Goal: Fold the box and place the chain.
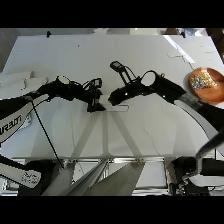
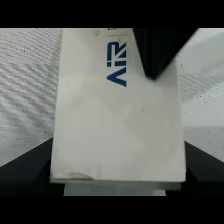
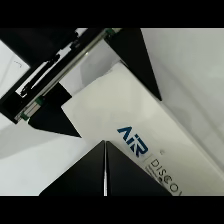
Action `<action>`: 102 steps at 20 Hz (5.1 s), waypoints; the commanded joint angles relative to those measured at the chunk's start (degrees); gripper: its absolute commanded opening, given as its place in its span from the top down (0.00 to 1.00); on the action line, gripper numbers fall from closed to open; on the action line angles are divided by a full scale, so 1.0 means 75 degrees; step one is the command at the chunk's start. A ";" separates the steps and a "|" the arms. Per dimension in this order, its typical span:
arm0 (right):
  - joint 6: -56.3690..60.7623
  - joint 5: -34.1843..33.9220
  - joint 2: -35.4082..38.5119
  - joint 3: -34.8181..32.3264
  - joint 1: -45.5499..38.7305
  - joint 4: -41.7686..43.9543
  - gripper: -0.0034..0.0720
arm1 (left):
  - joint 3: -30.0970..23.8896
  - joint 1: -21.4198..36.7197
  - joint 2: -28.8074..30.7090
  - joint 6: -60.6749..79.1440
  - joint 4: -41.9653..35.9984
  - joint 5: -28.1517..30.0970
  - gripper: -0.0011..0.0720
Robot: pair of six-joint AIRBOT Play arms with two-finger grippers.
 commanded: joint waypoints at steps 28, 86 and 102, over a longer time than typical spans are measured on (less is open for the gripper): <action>-0.0379 -0.0495 0.1195 -0.2095 -0.1102 0.0239 0.94 | 0.0006 0.0003 -0.0003 -0.0023 -0.0009 0.0006 0.49; 0.2597 0.0807 0.4229 -0.1492 -0.4264 -0.5138 0.93 | 0.0003 0.1664 0.3960 -0.4733 0.1195 0.3812 0.98; 0.2594 0.0807 0.4229 -0.1492 -0.4264 -0.5135 0.93 | -0.0003 0.2981 0.0909 -1.1861 0.6907 0.4357 0.98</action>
